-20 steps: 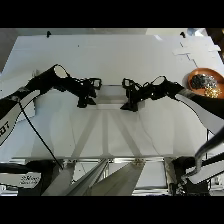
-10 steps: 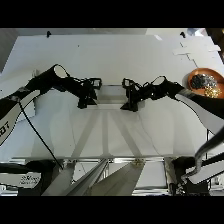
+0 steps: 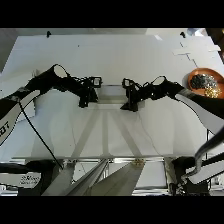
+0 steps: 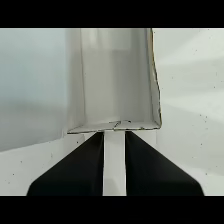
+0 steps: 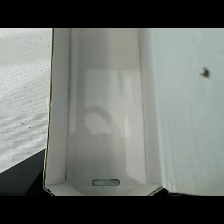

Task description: Fold the box and place the chain.

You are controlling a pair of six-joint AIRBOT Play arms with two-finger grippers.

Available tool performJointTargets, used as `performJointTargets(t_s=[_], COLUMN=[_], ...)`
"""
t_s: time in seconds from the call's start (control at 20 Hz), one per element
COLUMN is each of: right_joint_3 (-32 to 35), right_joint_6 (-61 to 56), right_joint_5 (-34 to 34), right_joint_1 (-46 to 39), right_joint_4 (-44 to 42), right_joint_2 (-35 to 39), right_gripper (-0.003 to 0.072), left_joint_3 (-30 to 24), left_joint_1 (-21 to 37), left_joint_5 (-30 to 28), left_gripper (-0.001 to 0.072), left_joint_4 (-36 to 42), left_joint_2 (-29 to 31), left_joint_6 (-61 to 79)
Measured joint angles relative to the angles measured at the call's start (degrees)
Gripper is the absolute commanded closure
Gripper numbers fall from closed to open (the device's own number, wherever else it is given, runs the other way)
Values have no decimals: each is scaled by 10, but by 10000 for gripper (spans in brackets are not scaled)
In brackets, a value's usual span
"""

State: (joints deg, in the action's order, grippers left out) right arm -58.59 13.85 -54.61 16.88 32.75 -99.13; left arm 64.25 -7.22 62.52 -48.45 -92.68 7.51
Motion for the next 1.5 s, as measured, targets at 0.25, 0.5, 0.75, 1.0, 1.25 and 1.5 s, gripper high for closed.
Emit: performJointTargets(t_s=[0.25,0.5,0.75,1.0,1.25,1.5], right_joint_3=[0,0,0,0,0,0], right_joint_6=[1,2,1,-2,-1,-1], right_joint_5=[0,0,0,0,0,0], right_joint_1=[0,0,0,0,0,0], right_joint_4=[0,1,1,0,0,0], right_joint_2=[0,0,0,0,0,0], right_gripper=[309,309,309,309,309,309], left_joint_3=[-14,-41,-53,-55,-55,-55], left_joint_1=[0,0,0,0,0,4], left_joint_5=[-3,-9,-26,-40,-42,-30], left_gripper=[355,348,236,229,369,704], left_joint_4=[26,39,66,114,127,110], left_joint_2=[0,0,0,0,0,7], left_joint_6=[0,0,2,0,0,0])
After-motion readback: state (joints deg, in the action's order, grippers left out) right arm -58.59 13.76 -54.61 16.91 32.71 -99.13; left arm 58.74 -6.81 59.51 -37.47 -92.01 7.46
